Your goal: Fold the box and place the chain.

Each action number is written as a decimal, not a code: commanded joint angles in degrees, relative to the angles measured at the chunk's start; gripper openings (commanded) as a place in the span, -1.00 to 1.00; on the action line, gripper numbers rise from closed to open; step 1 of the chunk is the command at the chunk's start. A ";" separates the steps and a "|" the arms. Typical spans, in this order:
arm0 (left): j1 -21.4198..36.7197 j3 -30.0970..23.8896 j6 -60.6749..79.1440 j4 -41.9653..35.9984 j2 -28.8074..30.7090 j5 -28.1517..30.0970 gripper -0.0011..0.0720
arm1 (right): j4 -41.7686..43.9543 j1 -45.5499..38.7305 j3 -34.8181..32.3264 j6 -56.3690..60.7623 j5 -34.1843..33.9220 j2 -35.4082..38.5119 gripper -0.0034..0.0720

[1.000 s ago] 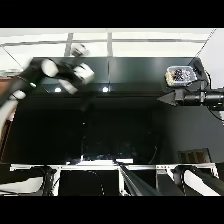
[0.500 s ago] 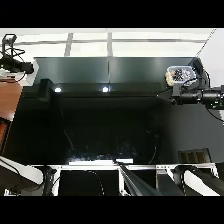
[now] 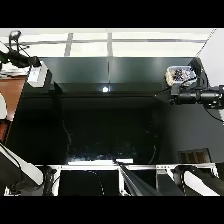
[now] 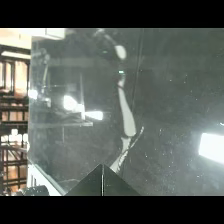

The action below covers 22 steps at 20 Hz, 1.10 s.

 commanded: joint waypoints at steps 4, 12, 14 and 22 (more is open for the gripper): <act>1.09 -1.62 -13.46 -3.52 12.96 -12.24 -0.89 | -3.06 7.32 0.07 -1.81 -12.81 0.04 -0.88; -12.87 -46.56 2.27 -16.44 45.44 5.95 -0.91 | -31.50 17.35 0.04 2.80 -37.57 -0.02 -0.89; -16.24 -64.76 2.56 -15.52 56.50 17.57 -0.90 | -32.22 17.35 0.04 2.75 -37.59 -0.02 -0.88; -15.32 -91.71 2.51 -15.52 77.99 29.07 -0.90 | -32.00 17.44 0.07 2.75 -33.94 -0.02 -0.88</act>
